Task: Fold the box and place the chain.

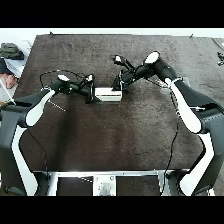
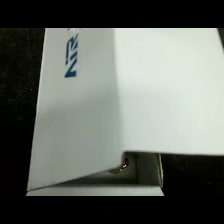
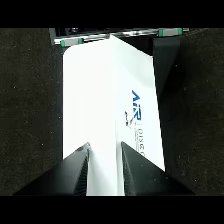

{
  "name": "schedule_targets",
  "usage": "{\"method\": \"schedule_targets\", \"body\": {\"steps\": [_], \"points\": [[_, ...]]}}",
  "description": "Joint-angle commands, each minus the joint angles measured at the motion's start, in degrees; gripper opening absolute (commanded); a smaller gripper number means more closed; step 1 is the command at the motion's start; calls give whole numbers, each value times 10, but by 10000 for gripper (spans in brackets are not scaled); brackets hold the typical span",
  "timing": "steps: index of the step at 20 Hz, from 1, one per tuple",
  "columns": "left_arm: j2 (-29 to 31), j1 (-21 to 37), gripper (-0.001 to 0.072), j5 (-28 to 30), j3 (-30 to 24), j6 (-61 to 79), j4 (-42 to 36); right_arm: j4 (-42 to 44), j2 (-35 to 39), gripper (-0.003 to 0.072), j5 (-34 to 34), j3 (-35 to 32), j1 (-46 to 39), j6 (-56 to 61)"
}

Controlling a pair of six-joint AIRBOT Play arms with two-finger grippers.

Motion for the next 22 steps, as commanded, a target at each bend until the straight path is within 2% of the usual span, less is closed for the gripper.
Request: {"method": "schedule_targets", "body": {"steps": [1, 7, 16, 17, 18, 22], "points": [[0, 0, 410, 0, 0, 0, 0, -3, 0, 258, -3, -11, 2, -7], [0, 0, 410, 0, 0, 0, 0, -6, 0, 258, -68, -26, 3, -12], [0, 0, 410, 0, 0, 0, 0, 6, 10, 255, -72, -24, 4, -18], [0, 0, 410, 0, 0, 0, 0, 1, 10, 245, -72, -24, 4, -18], [0, 0, 410, 0, 0, 0, 0, -3, 10, 158, -71, -24, 5, -18], [0, 0, 410, 0, 0, 0, 0, -17, 10, 168, -62, -24, 7, -17]]}}
